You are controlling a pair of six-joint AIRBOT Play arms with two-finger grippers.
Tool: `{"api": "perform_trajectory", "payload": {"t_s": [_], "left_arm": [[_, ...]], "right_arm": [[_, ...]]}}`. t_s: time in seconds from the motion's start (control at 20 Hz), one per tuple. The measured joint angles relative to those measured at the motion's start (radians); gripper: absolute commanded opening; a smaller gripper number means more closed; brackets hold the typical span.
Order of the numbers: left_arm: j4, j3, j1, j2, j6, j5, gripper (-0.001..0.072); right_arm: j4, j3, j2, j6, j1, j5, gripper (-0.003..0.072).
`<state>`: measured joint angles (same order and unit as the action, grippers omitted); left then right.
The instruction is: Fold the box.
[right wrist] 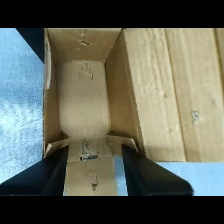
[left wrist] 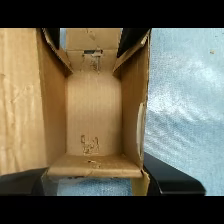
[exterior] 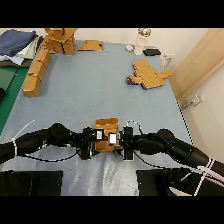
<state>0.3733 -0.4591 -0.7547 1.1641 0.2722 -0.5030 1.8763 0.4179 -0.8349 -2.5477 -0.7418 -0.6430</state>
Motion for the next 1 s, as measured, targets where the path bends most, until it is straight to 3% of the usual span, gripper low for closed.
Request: {"api": "perform_trajectory", "payload": {"t_s": [0.1,0.2,0.3,0.45,0.6,1.0], "left_arm": [[0.000,0.000,0.000,0.000,0.001,0.000,0.0507],[0.001,0.000,0.000,0.000,0.002,-0.003,0.0507],[0.001,0.000,0.000,0.000,0.001,-0.003,0.0507],[0.001,0.000,0.000,0.000,0.001,-0.003,0.0507],[0.001,0.000,0.000,0.000,0.001,-0.003,0.0507],[0.001,0.000,0.000,0.000,0.000,-0.003,0.0507]], "right_arm": [[-0.073,0.008,0.012,0.077,0.000,-0.045,0.0366],[-0.206,0.034,0.035,0.229,0.001,-0.153,0.0254],[-0.348,0.075,0.068,0.443,0.000,-0.299,0.0013],[-0.566,0.116,0.111,0.797,0.026,-0.510,0.0004],[-0.627,0.107,0.122,1.063,0.118,-0.625,0.0003],[-0.306,-0.020,0.118,1.195,0.275,-0.419,0.0004]]}}
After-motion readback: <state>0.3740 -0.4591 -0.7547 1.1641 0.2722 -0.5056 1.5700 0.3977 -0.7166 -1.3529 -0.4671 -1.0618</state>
